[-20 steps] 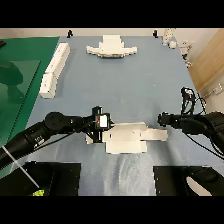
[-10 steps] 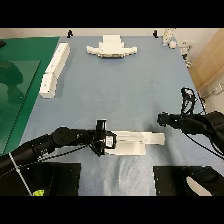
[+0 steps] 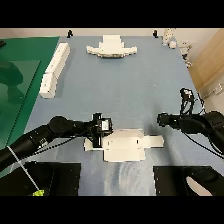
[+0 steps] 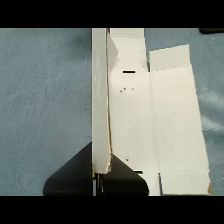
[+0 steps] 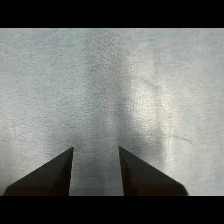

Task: Fold the box.

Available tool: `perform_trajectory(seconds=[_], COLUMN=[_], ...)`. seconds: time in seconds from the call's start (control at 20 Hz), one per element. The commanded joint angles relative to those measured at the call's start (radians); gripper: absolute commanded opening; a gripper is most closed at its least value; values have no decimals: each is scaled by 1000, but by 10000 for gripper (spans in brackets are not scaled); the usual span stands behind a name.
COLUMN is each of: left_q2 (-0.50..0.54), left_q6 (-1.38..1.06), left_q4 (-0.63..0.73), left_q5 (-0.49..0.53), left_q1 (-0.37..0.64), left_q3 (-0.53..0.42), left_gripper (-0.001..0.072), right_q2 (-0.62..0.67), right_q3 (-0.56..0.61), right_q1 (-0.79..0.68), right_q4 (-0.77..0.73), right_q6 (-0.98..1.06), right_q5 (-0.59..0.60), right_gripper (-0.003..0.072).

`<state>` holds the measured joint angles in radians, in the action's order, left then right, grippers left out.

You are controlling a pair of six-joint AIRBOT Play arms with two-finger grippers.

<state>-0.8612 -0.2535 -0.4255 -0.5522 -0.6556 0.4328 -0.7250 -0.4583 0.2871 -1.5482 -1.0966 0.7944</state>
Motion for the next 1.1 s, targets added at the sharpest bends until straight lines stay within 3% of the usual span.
perform_trajectory(seconds=[0.0,0.5,0.8,1.05], left_q2=[-10,-106,-106,-106], left_q6=[10,10,20,50], left_q4=[-25,-52,-53,-53], left_q5=[-100,-166,-248,-248], left_q1=[46,46,46,46], left_q3=[16,16,15,15], left_gripper=[16,17,17,17], right_q2=[-1,-1,-1,-1], right_q3=[0,-1,-1,-1], right_q1=[-1,-1,-1,-1], right_q4=[-1,-5,-5,-5], right_q6=[0,0,0,0], right_q5=[0,0,0,0], right_gripper=[470,471,469,469])
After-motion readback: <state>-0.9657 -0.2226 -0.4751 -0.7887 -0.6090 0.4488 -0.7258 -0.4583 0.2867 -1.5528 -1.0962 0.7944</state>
